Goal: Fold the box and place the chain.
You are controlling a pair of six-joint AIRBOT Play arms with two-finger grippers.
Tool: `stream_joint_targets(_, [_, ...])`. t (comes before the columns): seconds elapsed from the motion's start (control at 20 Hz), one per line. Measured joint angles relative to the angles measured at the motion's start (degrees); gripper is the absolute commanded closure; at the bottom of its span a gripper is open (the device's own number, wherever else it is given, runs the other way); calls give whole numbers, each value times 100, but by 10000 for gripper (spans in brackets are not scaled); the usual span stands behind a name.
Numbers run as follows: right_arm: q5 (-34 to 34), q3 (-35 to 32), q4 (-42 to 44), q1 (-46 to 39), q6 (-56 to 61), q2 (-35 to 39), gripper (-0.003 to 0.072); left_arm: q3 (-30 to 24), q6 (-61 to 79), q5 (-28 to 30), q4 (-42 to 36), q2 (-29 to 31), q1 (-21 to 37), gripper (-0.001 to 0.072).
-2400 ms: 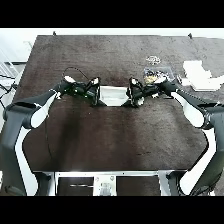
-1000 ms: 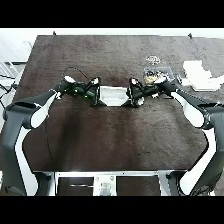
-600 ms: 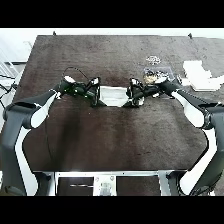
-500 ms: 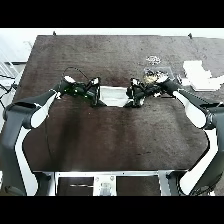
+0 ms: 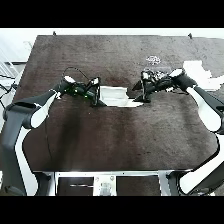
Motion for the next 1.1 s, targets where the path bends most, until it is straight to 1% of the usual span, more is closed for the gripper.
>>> stream_joint_targets(0.05, [162, 0, 57, -24, 90, 55, 670, 0, 0, 0, 0, 0, -2, 217])
stream_joint_targets(0.2, [817, -42, 387, -59, 317, 142, 673, 0, 0, 0, 0, 0, 0, 217])
stream_joint_targets(0.3, [1102, -122, 780, -55, 522, 168, 674, 0, 0, 2, 0, 0, -2, 217])
stream_joint_targets(0.45, [1134, -210, 1224, 72, 874, 181, 674, 0, 0, 15, 0, 0, -2, 217])
stream_joint_targets(0.65, [592, -247, 1587, 365, 1198, 188, 674, -2, 0, 70, 2, 0, -2, 217])
stream_joint_targets(0.8, [118, -254, 1696, 516, 1307, 188, 674, 0, -63, 109, 0, 0, -4, 217])
stream_joint_targets(1.1, [-511, -227, 1921, 463, 1471, 190, 674, 0, -223, 140, 0, 0, -7, 217])
